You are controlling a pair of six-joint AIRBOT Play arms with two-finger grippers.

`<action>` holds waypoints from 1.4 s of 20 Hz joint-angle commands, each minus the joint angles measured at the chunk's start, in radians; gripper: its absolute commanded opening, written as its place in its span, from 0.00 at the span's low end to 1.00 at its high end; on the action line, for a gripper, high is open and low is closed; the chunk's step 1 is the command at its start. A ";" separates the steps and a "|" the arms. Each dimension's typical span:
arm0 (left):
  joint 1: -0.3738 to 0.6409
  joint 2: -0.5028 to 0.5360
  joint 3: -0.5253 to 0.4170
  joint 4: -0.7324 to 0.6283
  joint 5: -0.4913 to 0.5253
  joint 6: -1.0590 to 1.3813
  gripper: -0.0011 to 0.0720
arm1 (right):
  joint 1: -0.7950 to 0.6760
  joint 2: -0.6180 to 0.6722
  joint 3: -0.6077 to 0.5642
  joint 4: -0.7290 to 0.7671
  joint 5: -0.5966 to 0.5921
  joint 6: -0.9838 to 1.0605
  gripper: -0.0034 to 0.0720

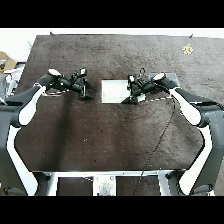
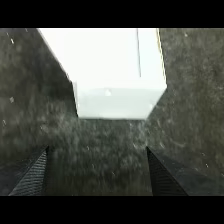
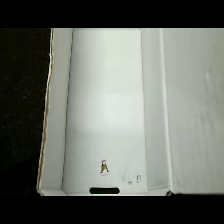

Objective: Fold the box and place the chain.

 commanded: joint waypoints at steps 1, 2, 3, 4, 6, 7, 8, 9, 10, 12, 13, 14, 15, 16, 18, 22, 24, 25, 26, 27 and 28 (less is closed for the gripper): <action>-0.026 -0.019 0.024 -0.025 -0.010 0.048 0.97 | 0.000 0.000 0.001 0.000 0.000 0.000 0.63; -0.034 -0.029 0.025 -0.031 -0.008 0.047 0.97 | 0.000 0.000 0.001 0.000 0.000 0.000 0.63; -0.041 -0.044 0.024 -0.045 -0.011 0.046 0.98 | 0.000 0.000 0.001 0.000 0.000 0.000 0.63; -0.045 -0.056 0.024 -0.054 -0.012 0.044 0.98 | 0.000 0.000 0.001 0.000 0.000 0.000 0.63; -0.050 -0.069 0.025 -0.067 -0.009 0.047 0.98 | 0.000 0.000 0.001 0.000 0.000 0.000 0.63; -0.050 -0.070 0.025 -0.075 -0.010 0.048 0.98 | 0.000 0.000 0.001 0.000 0.000 0.000 0.63; -0.050 -0.072 0.025 -0.089 -0.011 0.048 0.98 | 0.000 0.000 0.001 0.000 0.000 0.000 0.63; -0.052 -0.073 0.025 -0.102 -0.012 0.050 0.98 | 0.000 0.000 0.001 0.000 0.000 0.000 0.63; -0.053 -0.073 0.025 -0.111 -0.012 0.059 0.98 | 0.000 0.000 0.001 0.000 0.000 0.000 0.63; -0.060 -0.073 0.025 -0.118 -0.017 0.066 0.98 | 0.000 0.000 0.001 0.000 0.000 0.000 0.63; -0.067 -0.073 0.025 -0.118 -0.021 0.066 0.98 | 0.000 0.000 0.001 0.000 0.000 0.000 0.63; -0.071 -0.073 0.025 -0.122 -0.028 0.066 0.98 | 0.000 0.000 0.001 0.000 0.000 0.000 0.63; -0.076 -0.073 0.025 -0.125 -0.038 0.066 0.98 | 0.000 0.000 0.001 0.000 0.000 0.000 0.63; -0.080 -0.073 0.025 -0.128 -0.037 0.066 0.98 | 0.000 0.000 0.001 0.000 0.000 0.000 0.63; -0.081 -0.076 0.024 -0.138 -0.029 0.064 0.98 | 0.000 0.000 0.001 0.000 0.000 0.000 0.63; -0.088 -0.091 0.024 -0.161 0.053 0.063 0.98 | 0.000 0.000 0.001 0.000 0.000 0.000 0.63; -0.101 -0.104 0.024 -0.168 0.084 0.079 0.98 | 0.000 0.000 0.001 0.000 0.000 0.000 0.63; -0.106 -0.110 0.024 -0.169 0.094 0.101 0.98 | 0.000 0.000 0.001 0.000 0.000 0.000 0.63; -0.111 -0.113 0.024 -0.171 0.092 0.119 0.98 | 0.000 0.000 0.001 0.000 0.000 0.000 0.63; -0.113 -0.113 0.024 -0.172 0.087 0.122 0.98 | 0.000 0.000 0.001 0.000 0.000 0.000 0.63; -0.113 -0.113 0.024 -0.172 0.085 0.122 0.98 | 0.000 0.000 0.001 0.000 0.000 0.000 0.63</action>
